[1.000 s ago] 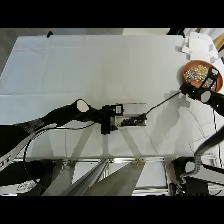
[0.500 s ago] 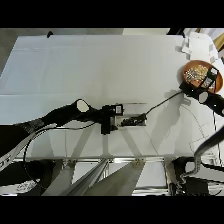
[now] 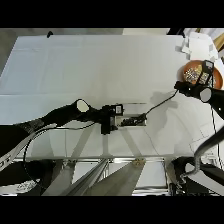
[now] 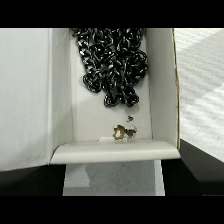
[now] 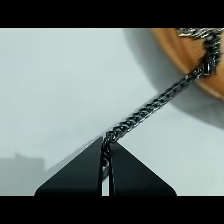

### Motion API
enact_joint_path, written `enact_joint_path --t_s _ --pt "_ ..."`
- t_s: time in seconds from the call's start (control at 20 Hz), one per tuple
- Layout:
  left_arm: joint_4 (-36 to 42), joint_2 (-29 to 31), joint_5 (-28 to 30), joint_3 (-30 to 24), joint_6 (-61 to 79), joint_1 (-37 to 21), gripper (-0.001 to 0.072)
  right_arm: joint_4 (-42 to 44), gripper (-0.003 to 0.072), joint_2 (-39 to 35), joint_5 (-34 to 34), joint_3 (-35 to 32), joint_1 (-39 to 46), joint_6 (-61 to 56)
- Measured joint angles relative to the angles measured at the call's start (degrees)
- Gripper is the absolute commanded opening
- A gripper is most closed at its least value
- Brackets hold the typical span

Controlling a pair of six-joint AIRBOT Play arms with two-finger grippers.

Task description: Fold the box and place the chain.

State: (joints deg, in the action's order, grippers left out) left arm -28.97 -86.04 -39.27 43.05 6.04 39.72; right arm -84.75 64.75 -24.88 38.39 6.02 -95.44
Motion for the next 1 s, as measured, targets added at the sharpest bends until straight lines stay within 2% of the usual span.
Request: enact_joint_path --t_s 0.2,0.4,0.7,1.0 --pt "0.02 0.00 -0.02 0.00 0.00 0.00 0.0275 5.35 0.0014 -9.86 -15.28 0.00 -7.08 6.95" --pt "0.02 0.00 0.00 0.00 -0.02 0.00 0.0275 9.33 0.0014 -17.73 -24.59 -0.02 -15.26 10.29" --pt "0.02 0.00 0.00 0.00 -0.02 0.00 0.0275 14.62 0.0014 -27.08 -32.70 -0.02 -23.91 11.63" --pt "0.02 0.00 0.00 0.00 -0.02 0.00 0.0275 24.37 0.0015 -33.81 -34.53 -0.02 -26.34 13.09"
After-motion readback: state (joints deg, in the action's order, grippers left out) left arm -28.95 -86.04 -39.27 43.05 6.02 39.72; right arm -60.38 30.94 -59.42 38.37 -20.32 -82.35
